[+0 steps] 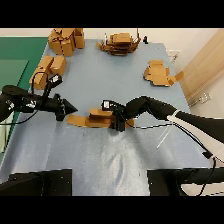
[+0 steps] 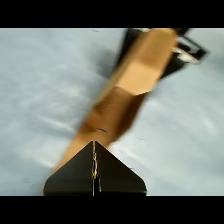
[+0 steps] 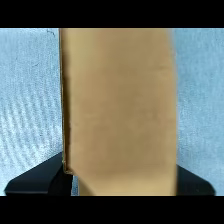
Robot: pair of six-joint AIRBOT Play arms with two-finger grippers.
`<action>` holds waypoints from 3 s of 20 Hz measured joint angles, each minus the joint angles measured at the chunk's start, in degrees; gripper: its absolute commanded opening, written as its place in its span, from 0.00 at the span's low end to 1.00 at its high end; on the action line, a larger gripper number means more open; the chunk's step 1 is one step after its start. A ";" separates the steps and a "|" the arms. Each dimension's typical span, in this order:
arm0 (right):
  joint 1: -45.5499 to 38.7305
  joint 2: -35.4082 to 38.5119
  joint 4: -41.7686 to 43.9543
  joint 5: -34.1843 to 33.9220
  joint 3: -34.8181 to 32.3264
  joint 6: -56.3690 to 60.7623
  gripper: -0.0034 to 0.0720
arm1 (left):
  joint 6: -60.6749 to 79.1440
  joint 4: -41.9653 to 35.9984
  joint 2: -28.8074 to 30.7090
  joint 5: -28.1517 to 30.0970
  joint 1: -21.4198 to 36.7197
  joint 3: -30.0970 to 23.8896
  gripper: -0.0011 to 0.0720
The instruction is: Fold the box.
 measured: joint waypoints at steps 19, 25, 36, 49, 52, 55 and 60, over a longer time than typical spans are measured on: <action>0.00 0.00 0.00 0.35 -0.02 0.04 0.57 | 1.31 -6.54 -9.97 31.34 -24.72 6.05 0.04; 0.00 0.00 -0.02 0.33 -0.02 0.09 0.57 | -13.16 10.25 -20.39 16.33 -24.94 21.16 0.04; 0.04 0.00 -0.07 -0.04 -0.04 -0.09 0.57 | -17.84 17.16 -28.24 -0.07 -24.94 30.14 0.04; 0.00 -0.02 -0.26 0.37 -0.04 0.04 0.57 | -18.67 18.08 -9.73 -6.23 -8.33 29.16 0.03; 0.00 -0.02 -0.26 0.37 -0.04 0.02 0.57 | -14.51 21.40 -4.31 -5.57 -7.96 20.26 0.14; 0.00 -0.02 -0.26 0.39 -0.04 0.02 0.57 | -10.75 23.37 -1.86 -2.47 -12.13 12.70 0.65; 0.00 -0.02 -0.28 0.39 -0.04 0.02 0.57 | -10.60 30.21 -0.66 8.35 -22.01 5.18 0.95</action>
